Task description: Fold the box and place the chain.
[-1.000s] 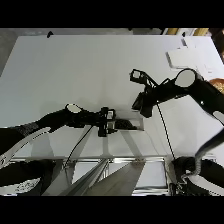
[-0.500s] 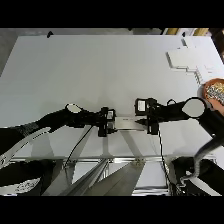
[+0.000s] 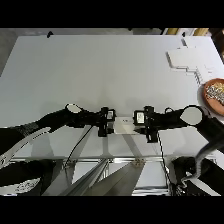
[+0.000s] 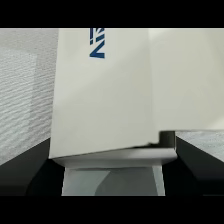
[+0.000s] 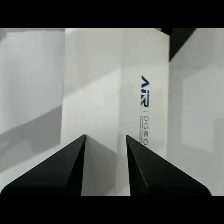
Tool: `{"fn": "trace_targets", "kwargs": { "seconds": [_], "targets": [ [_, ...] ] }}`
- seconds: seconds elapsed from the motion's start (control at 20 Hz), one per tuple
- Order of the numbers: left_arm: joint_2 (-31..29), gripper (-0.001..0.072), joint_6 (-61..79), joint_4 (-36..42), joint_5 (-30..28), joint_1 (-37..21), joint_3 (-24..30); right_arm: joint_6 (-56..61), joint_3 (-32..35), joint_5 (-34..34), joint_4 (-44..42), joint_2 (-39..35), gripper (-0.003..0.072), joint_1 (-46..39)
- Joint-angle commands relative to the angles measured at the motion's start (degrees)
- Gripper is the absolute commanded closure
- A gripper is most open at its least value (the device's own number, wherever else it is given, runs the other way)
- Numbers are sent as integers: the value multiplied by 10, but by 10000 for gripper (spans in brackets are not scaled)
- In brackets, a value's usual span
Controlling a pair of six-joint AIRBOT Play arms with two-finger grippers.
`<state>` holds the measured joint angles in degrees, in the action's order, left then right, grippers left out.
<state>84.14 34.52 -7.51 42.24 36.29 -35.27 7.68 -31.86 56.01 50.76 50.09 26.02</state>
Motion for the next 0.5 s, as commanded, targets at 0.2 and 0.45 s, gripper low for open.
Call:
{"fn": "trace_targets", "kwargs": {
  "seconds": [0.2, 0.45],
  "targets": [
    [0, 681, 0, 0, 0, 0, 0, 3, 1, -46, 35, 5, 358, 10],
    [0, 681, 0, 0, 0, 0, 0, 10, 1, -76, 37, 9, 351, 10]
  ]
}}
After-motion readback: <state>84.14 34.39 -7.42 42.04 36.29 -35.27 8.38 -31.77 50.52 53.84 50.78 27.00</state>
